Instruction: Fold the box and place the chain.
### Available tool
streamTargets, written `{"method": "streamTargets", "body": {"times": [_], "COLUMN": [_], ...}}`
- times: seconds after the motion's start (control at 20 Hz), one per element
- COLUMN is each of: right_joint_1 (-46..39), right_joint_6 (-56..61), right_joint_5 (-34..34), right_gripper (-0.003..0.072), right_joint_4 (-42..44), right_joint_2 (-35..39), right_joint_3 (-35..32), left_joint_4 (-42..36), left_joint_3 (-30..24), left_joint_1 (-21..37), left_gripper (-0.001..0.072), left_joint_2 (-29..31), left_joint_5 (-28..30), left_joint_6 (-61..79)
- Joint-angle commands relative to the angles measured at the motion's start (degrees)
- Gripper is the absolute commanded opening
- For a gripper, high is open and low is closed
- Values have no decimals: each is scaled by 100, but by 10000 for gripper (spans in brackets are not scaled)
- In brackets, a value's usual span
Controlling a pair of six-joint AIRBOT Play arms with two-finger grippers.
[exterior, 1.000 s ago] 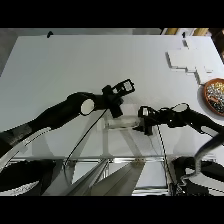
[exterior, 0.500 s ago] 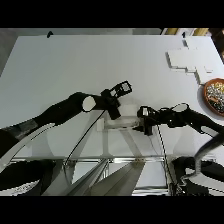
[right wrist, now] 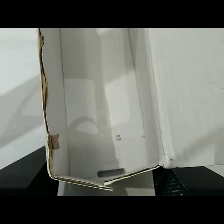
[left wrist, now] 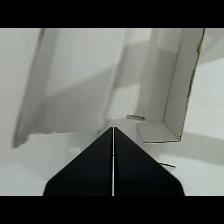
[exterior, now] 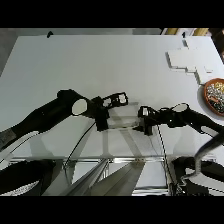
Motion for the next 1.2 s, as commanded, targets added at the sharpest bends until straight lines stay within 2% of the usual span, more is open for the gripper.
{"method": "streamTargets", "body": {"times": [0.0,0.1,0.25,0.5,0.55,0.65,0.7,0.8,0.9,1.0,1.05,1.15], "right_joint_1": [0,0,0,0,0,0,0,0,0,0,0,0], "right_joint_6": [0,0,0,0,0,0,0,0,0,0,0,0], "right_joint_5": [2,2,0,0,0,2,2,2,2,2,0,0], "right_gripper": [415,415,415,415,415,415,415,415,415,415,415,415], "right_joint_4": [0,0,0,0,0,0,0,0,0,0,0,0], "right_joint_2": [-2,-2,-2,-2,-2,-2,-2,-2,-2,-2,-2,-2], "right_joint_3": [-2,-2,-2,-2,-2,-2,-2,-2,-2,-2,-2,-2], "left_joint_4": [68,116,157,72,-39,-376,-479,-542,-540,-544,-584,-673], "left_joint_3": [-4,-7,-26,-450,-581,-822,-909,-999,-1001,-1001,-1001,-1001], "left_joint_1": [-120,-37,267,575,573,568,568,568,568,562,549,546], "left_gripper": [7,4,3,12,35,165,176,276,294,433,475,474], "left_joint_2": [-308,-422,-286,-96,-101,-98,-101,-101,-101,-101,-105,-133], "left_joint_5": [-37,-160,-400,-404,-398,-210,-79,170,431,732,914,1058], "left_joint_6": [-92,-105,-422,133,555,1449,1753,2175,2393,2588,2706,2874]}}
